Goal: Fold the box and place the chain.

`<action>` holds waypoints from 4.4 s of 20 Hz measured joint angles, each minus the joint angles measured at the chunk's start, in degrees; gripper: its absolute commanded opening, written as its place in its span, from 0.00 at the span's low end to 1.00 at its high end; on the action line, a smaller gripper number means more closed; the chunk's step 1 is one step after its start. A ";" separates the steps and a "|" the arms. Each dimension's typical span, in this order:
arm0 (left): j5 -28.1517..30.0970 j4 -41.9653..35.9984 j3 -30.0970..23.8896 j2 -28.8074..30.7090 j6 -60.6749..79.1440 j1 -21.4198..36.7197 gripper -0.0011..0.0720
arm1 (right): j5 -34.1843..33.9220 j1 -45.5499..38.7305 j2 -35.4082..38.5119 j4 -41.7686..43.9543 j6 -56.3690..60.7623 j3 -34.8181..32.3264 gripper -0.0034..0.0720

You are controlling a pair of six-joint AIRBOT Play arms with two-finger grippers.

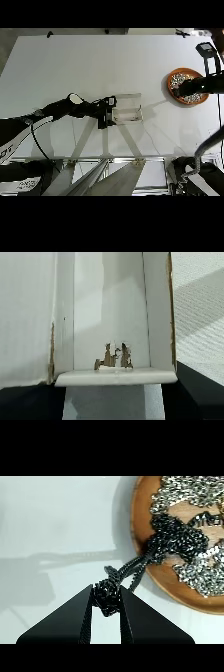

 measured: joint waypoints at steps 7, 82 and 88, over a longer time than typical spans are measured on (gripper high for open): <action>-0.02 -0.02 0.00 0.00 0.00 -0.02 0.52 | 2.38 4.37 3.98 0.13 0.46 0.00 0.05; 0.00 0.00 0.00 0.00 0.00 -0.02 0.52 | -25.79 37.22 -16.70 21.07 7.15 -12.02 0.44; 0.00 -0.02 0.00 0.00 0.00 -0.02 0.52 | -14.25 32.96 -11.15 20.02 7.48 -8.28 0.44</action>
